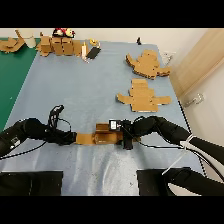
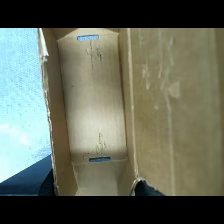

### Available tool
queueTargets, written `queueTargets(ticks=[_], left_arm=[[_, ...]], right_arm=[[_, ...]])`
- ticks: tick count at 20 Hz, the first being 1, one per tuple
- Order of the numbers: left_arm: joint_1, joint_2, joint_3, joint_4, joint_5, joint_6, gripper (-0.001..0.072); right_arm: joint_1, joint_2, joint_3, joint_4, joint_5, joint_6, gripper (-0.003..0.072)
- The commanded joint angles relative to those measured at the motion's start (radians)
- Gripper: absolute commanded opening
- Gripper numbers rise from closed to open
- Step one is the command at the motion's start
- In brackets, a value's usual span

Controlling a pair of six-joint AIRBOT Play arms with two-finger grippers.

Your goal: Fold the box.

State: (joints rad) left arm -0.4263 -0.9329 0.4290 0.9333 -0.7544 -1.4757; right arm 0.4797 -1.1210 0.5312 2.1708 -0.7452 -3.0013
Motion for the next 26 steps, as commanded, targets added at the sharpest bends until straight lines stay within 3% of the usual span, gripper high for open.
queueTargets(ticks=[1, 6, 12, 19, 26], left_arm=[[0.002, -0.069, -0.005, -0.209, 0.022, 0.202, 0.0010], [0.004, -0.082, -0.017, -0.281, 0.019, 0.291, 0.0010], [0.004, -0.082, -0.052, -0.543, -0.006, 0.538, 0.0009], [0.004, -0.082, -0.051, -0.651, -0.032, 0.574, 0.0010], [0.004, -0.084, -0.050, -0.661, -0.043, 0.563, 0.0013]], right_arm=[[0.001, 0.000, 0.000, 0.000, 0.000, 0.000, 0.0440], [0.000, 0.000, 0.000, 0.000, 0.000, 0.000, 0.0440], [0.001, 0.000, 0.000, 0.000, 0.000, 0.000, 0.0440], [0.001, 0.000, 0.000, 0.000, 0.000, 0.000, 0.0441], [0.001, 0.000, 0.000, 0.000, 0.000, 0.000, 0.0440]])
